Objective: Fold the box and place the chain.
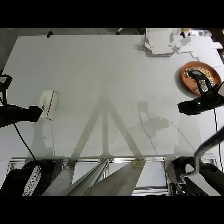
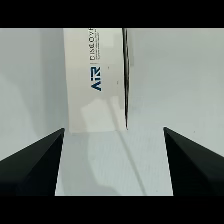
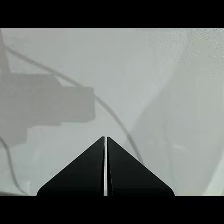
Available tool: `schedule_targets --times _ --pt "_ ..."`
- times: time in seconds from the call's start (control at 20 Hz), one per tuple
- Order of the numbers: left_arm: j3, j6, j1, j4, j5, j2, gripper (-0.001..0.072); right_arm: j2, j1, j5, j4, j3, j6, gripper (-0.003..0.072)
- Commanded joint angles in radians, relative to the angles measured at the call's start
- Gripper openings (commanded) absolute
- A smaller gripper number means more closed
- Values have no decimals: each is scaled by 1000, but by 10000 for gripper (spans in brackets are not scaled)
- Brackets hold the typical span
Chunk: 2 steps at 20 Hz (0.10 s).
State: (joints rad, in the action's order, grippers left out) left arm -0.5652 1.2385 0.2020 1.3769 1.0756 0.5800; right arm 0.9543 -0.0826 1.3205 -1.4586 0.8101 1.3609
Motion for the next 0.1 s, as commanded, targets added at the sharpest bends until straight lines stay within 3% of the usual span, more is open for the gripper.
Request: schedule_targets --times 0.0,0.05 --pt "0 5 -1 0 6 -2 698 -1 0 0 0 0 0 22" --pt "0 5 -1 0 10 -2 698 -1 0 0 0 0 0 22"
